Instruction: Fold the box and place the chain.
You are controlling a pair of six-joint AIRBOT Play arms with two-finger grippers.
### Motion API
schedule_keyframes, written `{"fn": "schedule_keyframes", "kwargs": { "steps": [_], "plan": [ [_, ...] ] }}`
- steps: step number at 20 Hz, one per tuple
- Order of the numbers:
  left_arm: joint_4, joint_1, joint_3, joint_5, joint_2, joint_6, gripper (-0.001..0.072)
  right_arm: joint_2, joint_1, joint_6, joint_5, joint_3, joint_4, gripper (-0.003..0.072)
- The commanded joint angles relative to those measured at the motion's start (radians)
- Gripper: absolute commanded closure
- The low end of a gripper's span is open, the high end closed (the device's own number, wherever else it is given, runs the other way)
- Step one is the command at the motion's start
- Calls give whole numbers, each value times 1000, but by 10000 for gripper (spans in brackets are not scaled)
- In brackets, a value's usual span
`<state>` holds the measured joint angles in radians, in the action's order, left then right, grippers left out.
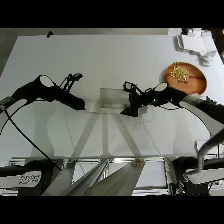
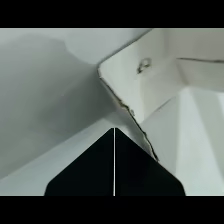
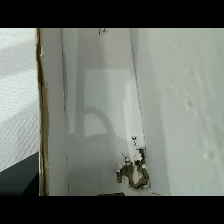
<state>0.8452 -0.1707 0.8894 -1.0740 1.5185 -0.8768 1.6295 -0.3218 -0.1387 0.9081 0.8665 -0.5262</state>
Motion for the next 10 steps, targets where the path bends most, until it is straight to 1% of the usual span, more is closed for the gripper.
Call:
{"fn": "schedule_keyframes", "kwargs": {
  "steps": [1,5,8,10],
  "plan": [
    [-125,-23,-20,3,6,3,701,0,-1,0,0,0,0,114],
    [-218,-31,-20,-28,5,24,698,0,-1,0,0,0,0,114],
    [-184,-26,-19,-9,-3,24,701,0,-1,0,0,0,0,114],
    [-148,-3,-19,15,-29,24,702,0,-1,0,0,0,0,114]
  ]
}}
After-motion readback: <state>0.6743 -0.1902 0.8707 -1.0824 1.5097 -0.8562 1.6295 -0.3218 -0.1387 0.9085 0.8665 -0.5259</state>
